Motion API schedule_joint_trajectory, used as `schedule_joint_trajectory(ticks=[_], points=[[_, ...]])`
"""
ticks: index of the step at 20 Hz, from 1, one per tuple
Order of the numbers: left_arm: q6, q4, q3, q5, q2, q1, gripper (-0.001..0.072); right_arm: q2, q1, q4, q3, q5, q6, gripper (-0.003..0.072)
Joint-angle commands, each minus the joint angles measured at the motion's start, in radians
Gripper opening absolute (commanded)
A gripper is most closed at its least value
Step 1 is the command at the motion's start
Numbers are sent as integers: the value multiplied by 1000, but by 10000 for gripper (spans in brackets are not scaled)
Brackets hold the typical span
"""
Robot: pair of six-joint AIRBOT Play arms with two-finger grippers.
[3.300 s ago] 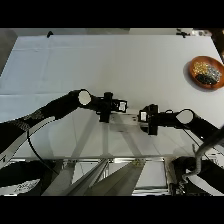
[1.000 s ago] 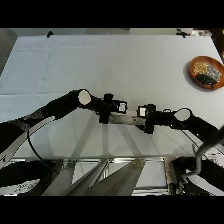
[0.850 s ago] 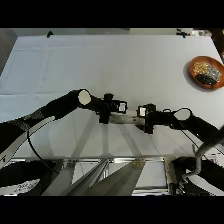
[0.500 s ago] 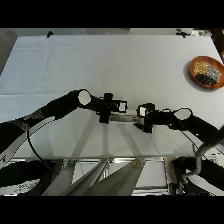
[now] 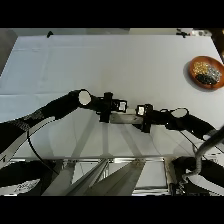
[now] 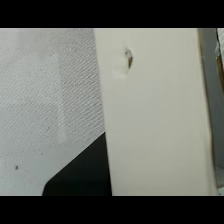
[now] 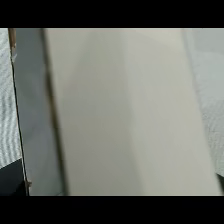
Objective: Fold the box and place the chain.
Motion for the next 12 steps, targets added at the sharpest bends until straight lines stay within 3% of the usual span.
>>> schedule_joint_trajectory(ticks=[1,2,4,5,9,12], points=[[-1,0,0,2,0,0,16,-7,0,10,-1,-7,-11,637],[-1,0,0,2,0,0,16,-7,0,10,-1,-7,-11,580],[-1,0,0,2,0,0,16,-7,0,10,-1,-7,-11,565],[-1,0,0,2,0,0,16,-7,0,10,-1,-7,-10,518],[-48,0,0,3,0,2,16,-7,0,7,-1,-6,-7,520],[-65,0,0,3,0,2,16,-6,0,6,0,16,-6,569]])
